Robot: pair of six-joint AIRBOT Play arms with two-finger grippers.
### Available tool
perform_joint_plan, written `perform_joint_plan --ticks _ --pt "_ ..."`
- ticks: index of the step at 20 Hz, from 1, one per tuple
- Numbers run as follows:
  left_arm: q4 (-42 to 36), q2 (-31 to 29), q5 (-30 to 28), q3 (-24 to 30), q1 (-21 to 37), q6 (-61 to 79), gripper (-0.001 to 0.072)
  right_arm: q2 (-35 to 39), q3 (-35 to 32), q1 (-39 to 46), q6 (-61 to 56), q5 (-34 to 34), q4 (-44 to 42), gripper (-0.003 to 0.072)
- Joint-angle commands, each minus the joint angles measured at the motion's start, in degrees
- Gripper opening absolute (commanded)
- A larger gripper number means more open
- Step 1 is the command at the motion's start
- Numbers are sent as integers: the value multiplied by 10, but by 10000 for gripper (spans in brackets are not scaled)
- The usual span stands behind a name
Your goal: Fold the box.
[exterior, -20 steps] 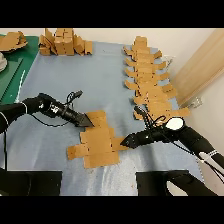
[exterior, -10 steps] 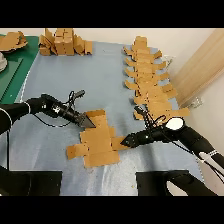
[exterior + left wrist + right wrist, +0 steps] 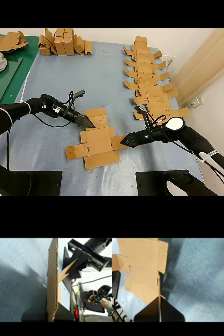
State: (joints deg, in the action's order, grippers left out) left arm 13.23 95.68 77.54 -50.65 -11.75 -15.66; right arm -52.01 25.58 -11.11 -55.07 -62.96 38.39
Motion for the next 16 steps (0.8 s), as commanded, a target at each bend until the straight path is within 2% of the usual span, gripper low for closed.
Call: perform_joint_plan --ticks 1,2,4,6,10,14,16 --pt "-2 0 -17 -6 -1 20 11 1 1 1 -23 61 27 301" --pt "-7 0 -20 -11 -1 22 10 0 1 2 -43 97 42 354" --pt "-42 -9 -34 -17 -12 28 11 1 8 13 -62 151 47 363" --pt "-42 -40 -76 -17 -45 56 11 1 32 29 -71 160 47 363" --pt "38 -149 -217 -4 -149 144 11 8 86 49 -79 167 47 363" --pt "48 -223 -396 47 -214 248 10 14 101 49 -101 223 47 358" --pt "48 -227 -415 62 -226 256 10 12 100 49 -100 224 47 357"
